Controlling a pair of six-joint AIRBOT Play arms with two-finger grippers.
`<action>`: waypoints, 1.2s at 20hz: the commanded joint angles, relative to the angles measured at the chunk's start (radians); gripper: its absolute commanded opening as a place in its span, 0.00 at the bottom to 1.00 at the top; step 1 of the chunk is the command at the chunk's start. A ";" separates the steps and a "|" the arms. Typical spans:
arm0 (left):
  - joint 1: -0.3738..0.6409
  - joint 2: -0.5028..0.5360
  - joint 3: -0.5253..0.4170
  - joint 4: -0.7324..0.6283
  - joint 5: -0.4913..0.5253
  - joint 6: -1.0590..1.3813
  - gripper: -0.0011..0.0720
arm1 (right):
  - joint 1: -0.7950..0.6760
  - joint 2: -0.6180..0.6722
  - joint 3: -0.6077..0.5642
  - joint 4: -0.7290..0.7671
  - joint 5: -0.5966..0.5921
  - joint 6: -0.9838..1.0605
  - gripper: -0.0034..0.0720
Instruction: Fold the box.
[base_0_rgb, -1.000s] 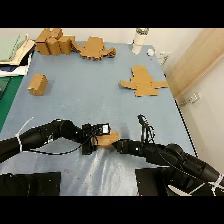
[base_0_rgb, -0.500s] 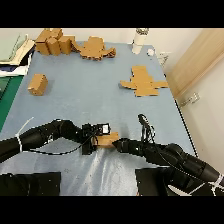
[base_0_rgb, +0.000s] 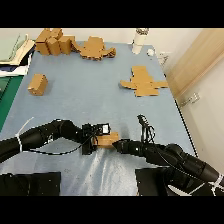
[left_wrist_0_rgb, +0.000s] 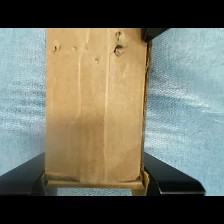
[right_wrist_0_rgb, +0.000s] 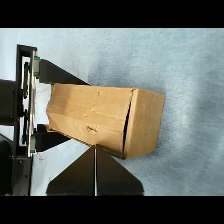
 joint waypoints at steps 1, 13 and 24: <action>0.000 0.000 0.000 0.000 0.000 0.000 0.66 | 0.000 -0.001 -0.002 0.000 0.000 0.000 0.05; 0.000 0.000 0.000 0.000 0.000 0.000 0.66 | -0.006 0.083 0.065 -0.113 -0.098 -0.020 0.05; 0.000 0.000 0.000 0.000 0.000 0.000 0.66 | -0.249 -0.343 0.577 -0.788 -0.657 -0.046 0.05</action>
